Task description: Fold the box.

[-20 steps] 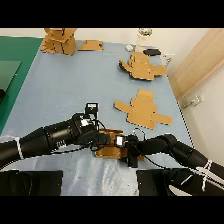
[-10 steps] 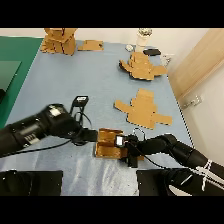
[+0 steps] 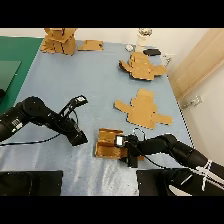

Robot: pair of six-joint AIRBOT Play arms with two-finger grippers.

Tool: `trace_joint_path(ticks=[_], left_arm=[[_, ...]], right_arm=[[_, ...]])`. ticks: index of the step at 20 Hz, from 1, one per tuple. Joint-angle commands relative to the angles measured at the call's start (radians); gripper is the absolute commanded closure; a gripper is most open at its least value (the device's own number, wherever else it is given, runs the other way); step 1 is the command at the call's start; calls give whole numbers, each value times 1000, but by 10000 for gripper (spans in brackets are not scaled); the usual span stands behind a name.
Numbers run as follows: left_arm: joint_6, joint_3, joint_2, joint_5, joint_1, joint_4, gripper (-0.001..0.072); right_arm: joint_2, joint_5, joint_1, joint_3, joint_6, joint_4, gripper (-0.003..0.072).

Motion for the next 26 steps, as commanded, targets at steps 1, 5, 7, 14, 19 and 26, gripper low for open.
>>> trace_joint_path(ticks=[1, 5, 7, 14, 19, 26], left_arm=[[295, -18, -61, 78, 12, 8, 19], [521, -131, -60, 98, 26, -65, -10], [734, -209, -29, 162, 25, -252, -10], [872, -267, -27, 255, -101, -285, -10], [875, -267, -51, 380, -208, -285, -11], [906, -251, -78, 441, -249, -301, -11]], right_arm=[[0, 0, 0, 0, 0, 0, 97], [0, 0, 0, 0, 0, 0, 97], [0, 0, 0, 0, 0, 0, 97], [0, 0, 0, 0, 0, 0, 97], [0, 0, 0, 0, 0, 0, 97], [0, 0, 0, 0, 0, 0, 97]])
